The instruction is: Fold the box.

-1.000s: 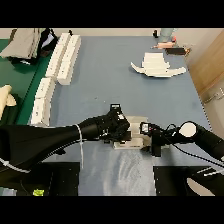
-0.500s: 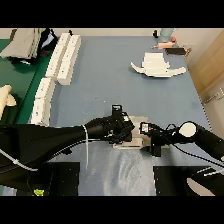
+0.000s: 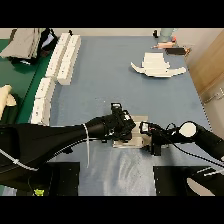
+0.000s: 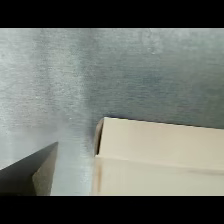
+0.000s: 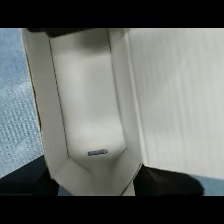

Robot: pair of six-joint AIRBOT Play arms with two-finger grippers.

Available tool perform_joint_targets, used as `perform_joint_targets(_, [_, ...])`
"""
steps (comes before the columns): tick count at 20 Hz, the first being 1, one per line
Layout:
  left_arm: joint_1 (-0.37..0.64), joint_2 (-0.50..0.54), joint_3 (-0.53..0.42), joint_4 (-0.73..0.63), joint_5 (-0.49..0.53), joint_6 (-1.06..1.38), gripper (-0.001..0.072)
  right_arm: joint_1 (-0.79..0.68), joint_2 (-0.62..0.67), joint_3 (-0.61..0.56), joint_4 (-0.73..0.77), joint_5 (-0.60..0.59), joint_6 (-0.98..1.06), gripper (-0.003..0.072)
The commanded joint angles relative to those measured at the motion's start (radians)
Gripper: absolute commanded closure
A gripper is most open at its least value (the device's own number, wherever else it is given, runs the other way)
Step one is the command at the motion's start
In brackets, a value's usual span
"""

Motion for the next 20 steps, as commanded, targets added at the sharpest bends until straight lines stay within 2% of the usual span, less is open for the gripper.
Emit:
perform_joint_targets(1, [0.001, 0.000, 0.001, -0.021, -0.004, 0.001, 0.0015, 0.001, 0.001, 0.000, 0.002, 0.001, 0.001, 0.0147])
perform_joint_targets(4, [0.008, 0.008, 0.016, -0.047, -0.066, 0.005, 0.0016, 0.001, 0.001, 0.000, 0.002, 0.001, 0.000, 0.0147])
perform_joint_targets(9, [0.055, 0.062, 0.113, -0.050, -0.313, 0.140, 0.0017, 0.001, 0.001, 0.000, 0.002, 0.001, 0.000, 0.0147])
perform_joint_targets(10, [0.068, 0.075, 0.134, -0.051, -0.360, 0.165, 0.0079, 0.001, 0.001, 0.000, 0.002, 0.001, 0.000, 0.0147])
perform_joint_targets(12, [0.098, 0.100, 0.172, -0.063, -0.453, 0.254, 0.0583, 0.001, 0.001, 0.000, 0.002, 0.001, 0.000, 0.0147])
perform_joint_targets(13, [0.113, 0.111, 0.186, -0.074, -0.483, 0.346, 0.0694, 0.001, 0.001, 0.000, 0.002, 0.001, 0.000, 0.0146])
perform_joint_targets(15, [0.129, 0.126, 0.199, -0.068, -0.492, 0.428, 0.0694, 0.001, 0.001, 0.000, 0.002, 0.001, 0.000, 0.0147])
perform_joint_targets(17, [0.134, 0.125, 0.200, -0.066, -0.454, 0.431, 0.0694, 0.001, 0.001, 0.000, 0.002, 0.001, 0.000, 0.0147])
perform_joint_targets(20, [0.127, 0.125, 0.199, -0.073, -0.316, 0.576, 0.0696, 0.001, 0.001, 0.000, 0.002, 0.001, 0.000, 0.0146])
